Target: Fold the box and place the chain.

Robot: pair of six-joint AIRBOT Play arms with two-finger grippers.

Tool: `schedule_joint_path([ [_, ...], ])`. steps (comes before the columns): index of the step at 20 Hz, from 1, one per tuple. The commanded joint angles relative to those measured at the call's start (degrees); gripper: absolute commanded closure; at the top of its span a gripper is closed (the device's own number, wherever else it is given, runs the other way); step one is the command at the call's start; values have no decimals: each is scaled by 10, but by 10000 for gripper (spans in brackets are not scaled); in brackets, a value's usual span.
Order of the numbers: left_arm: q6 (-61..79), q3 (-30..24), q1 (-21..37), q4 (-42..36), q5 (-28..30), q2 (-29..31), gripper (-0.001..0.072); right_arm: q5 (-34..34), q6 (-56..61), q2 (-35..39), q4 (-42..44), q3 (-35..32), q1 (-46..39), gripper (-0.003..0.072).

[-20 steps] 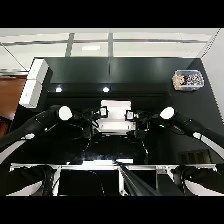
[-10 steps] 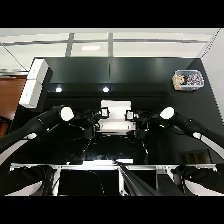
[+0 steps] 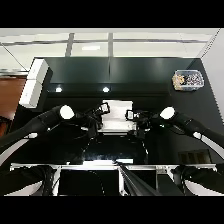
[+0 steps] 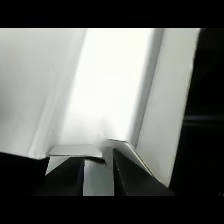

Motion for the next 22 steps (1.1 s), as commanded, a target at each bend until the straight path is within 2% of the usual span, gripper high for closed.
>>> schedule_joint_path([
  [1, 17, 0, 0, -79, 10, -20, 488, 0, 0, 0, 0, 0, 0, 472],
  [5, 37, 0, 0, -85, 9, -24, 491, 0, 0, 0, 0, 0, 0, 472],
  [7, 37, 0, 0, -57, 6, -24, 545, 0, 0, 0, 0, 0, 0, 473],
  [8, 37, 0, 0, -49, 6, -24, 512, 0, 0, 0, 0, 0, 0, 472],
  [9, 37, 0, 0, -50, 8, -24, 318, 0, 0, 0, 0, 0, 0, 473],
  [10, 37, 0, 0, -49, 8, -24, 176, 0, 0, 0, 0, 0, 0, 472],
  [12, 37, 0, 0, -47, 0, -24, 435, 0, 0, 0, 0, 0, 0, 472],
  [13, 35, 0, 0, -47, -4, -24, 433, 0, 0, 0, 0, 0, 0, 473],
  [14, 34, 0, 0, -46, -10, -23, 475, 0, 0, 0, 0, 0, 0, 472],
  [15, 34, 0, 3, -28, -18, -17, 685, 0, 0, 0, 0, 0, 0, 473],
  [17, -37, 3, 17, 35, -32, 6, 681, 0, 0, 0, 1, 0, 0, 473],
  [19, -146, 3, 45, 131, -45, 48, 681, 0, 0, 0, 0, 0, 0, 473],
  [22, -281, 2, 113, 233, -69, 118, 681, 0, 0, 0, 0, 0, 0, 473],
])
